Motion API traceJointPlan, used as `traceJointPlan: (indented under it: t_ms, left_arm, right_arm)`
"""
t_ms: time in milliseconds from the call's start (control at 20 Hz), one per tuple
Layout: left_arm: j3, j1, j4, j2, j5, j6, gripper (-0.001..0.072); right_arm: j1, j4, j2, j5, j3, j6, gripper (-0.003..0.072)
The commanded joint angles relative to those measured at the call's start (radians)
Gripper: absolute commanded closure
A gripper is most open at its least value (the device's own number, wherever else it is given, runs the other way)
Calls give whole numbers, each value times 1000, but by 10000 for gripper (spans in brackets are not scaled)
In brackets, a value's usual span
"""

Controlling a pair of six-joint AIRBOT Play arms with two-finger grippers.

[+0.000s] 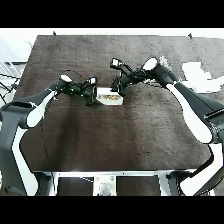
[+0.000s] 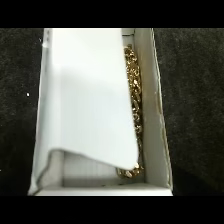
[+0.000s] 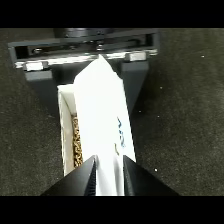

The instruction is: Fold the box and place the chain.

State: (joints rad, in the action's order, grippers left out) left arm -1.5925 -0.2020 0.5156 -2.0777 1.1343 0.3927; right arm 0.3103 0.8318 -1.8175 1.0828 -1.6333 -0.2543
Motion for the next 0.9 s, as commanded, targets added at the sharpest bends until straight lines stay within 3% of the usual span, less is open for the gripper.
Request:
traceJointPlan:
  t_ms: [0, 50, 600, 850]
  left_arm:
    - [0, 0, 0, 1, 0, 0, 173]
    - [0, 0, 0, 1, 0, 0, 174]
    - [0, 0, 0, 1, 0, 0, 174]
    - [0, 0, 0, 1, 0, 0, 174]
  right_arm:
    - [5, 0, -1, 7, 0, 0, 509]
    - [7, -1, -1, 7, 3, 0, 541]
    - [25, -1, -1, 8, 88, 0, 558]
    - [31, -24, -1, 10, 103, 2, 475]
